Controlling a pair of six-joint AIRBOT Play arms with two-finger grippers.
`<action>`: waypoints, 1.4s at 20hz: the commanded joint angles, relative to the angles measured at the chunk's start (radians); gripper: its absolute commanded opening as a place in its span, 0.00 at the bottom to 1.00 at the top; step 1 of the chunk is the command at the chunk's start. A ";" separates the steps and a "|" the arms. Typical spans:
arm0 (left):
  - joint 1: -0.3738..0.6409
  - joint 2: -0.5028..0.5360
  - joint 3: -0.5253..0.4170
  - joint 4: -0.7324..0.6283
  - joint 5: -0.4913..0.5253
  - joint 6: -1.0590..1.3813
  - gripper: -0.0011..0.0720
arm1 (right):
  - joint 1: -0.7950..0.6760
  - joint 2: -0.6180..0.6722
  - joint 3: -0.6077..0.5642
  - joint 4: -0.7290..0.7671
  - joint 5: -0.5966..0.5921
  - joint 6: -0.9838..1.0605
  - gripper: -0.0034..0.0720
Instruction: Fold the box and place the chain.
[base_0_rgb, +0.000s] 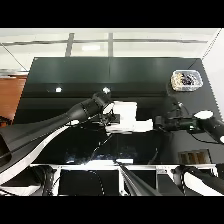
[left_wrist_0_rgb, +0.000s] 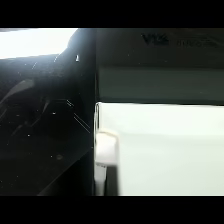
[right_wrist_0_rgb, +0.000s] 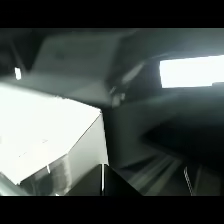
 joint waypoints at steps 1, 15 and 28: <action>0.000 0.000 0.000 0.000 0.002 0.000 0.06 | 0.134 -0.063 0.056 0.031 0.006 -0.038 0.08; 0.002 0.000 0.000 0.005 0.006 0.005 0.06 | 0.222 -0.063 0.186 0.040 0.119 0.119 0.59; 0.003 0.000 0.000 0.006 0.006 0.005 0.06 | 0.607 -0.064 0.369 -0.520 -0.110 0.718 0.58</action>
